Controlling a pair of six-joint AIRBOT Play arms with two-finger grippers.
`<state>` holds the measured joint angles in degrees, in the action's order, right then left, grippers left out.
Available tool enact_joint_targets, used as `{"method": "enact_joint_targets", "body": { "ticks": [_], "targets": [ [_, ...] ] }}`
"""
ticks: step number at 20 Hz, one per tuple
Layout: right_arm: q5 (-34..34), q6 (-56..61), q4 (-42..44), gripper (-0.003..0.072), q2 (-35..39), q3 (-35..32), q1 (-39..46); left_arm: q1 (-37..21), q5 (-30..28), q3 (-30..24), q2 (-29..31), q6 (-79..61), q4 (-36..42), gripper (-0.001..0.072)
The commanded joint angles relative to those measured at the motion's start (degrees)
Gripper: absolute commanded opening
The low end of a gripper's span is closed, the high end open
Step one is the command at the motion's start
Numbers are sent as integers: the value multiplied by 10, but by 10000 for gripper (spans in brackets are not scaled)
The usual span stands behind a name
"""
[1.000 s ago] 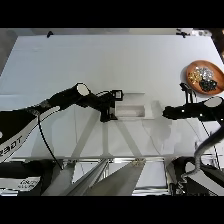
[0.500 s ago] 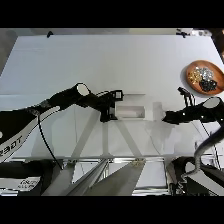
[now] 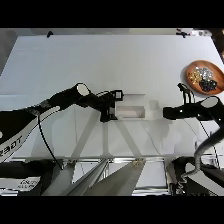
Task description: Fold the box and place the chain.
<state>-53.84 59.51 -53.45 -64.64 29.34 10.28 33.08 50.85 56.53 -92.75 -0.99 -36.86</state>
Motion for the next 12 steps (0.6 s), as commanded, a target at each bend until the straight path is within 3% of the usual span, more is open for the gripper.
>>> {"method": "enact_joint_targets", "body": {
  "ticks": [1, 7, 12],
  "targets": [
    [16, -11, 16, 5, -2, 0, -25, 0, 0, 0, 0, 0, 0, 495],
    [20, -17, 22, 5, -2, 0, -38, 0, 0, 0, 0, 0, 0, 495],
    [-17, -91, 111, 5, -2, 0, -38, 0, 0, 0, 0, 0, 0, 495]
  ]
}}
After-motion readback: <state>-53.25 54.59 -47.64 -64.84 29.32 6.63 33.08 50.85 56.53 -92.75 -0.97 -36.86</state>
